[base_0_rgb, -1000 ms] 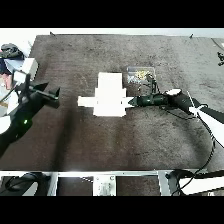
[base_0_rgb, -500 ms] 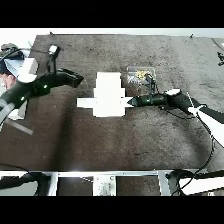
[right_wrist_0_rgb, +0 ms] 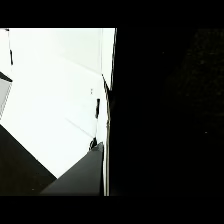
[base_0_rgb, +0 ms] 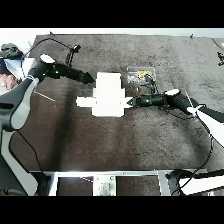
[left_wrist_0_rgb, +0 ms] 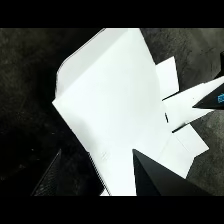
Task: Fold the box and place the chain.
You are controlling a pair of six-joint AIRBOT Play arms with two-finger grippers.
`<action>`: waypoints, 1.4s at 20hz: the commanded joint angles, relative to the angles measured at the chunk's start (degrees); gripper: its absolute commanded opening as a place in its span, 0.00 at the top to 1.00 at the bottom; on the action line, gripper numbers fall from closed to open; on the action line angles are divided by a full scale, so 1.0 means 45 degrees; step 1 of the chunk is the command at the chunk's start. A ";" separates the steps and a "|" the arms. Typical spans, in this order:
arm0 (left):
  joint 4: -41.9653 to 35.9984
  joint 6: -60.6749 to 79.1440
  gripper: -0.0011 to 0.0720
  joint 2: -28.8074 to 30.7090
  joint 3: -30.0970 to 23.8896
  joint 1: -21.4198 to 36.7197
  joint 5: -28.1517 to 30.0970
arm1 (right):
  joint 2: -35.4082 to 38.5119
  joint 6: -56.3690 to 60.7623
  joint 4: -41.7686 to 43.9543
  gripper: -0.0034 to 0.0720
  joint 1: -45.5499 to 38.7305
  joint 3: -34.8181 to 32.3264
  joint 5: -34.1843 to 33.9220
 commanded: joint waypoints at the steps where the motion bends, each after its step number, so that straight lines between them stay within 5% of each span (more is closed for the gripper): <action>1: 0.0306 -0.1112 0.31 -0.1413 0.1613 -0.0005 -0.0981 | -0.0092 -0.0015 0.0005 0.96 0.0015 0.0005 0.0078; 17: -0.1292 -0.0835 0.35 -0.3279 0.2569 -0.0350 -0.3905 | -0.0087 -0.0967 0.0476 0.96 0.0010 0.0005 0.0131; 20: -0.1282 -0.0811 0.62 -0.3283 0.2569 -0.0345 -0.3915 | -0.0087 -0.0967 0.0476 0.96 0.0010 0.0005 0.0126; 22: -0.1273 -0.0704 0.69 -0.3283 0.2569 -0.0350 -0.3939 | -0.0087 -0.0971 0.0471 0.96 0.0010 0.0005 0.0126; 23: -0.1273 -0.0602 0.85 -0.3283 0.2569 -0.0350 -0.3988 | -0.0087 -0.0971 0.0466 0.96 0.0010 0.0005 0.0117; 26: -0.1258 -0.0209 0.97 -0.3283 0.2569 -0.0350 -0.4386 | -0.0087 -0.0967 0.0476 0.96 0.0000 0.0005 0.0019; 27: -0.1258 -0.0126 0.97 -0.3283 0.2569 -0.0345 -0.4464 | -0.0087 -0.0967 0.0481 0.88 0.0000 0.0005 -0.0024; 28: -0.1258 0.0204 0.97 -0.3283 0.2569 -0.0345 -0.4493 | -0.0083 -0.0967 0.0481 0.61 -0.0024 0.0005 -0.0019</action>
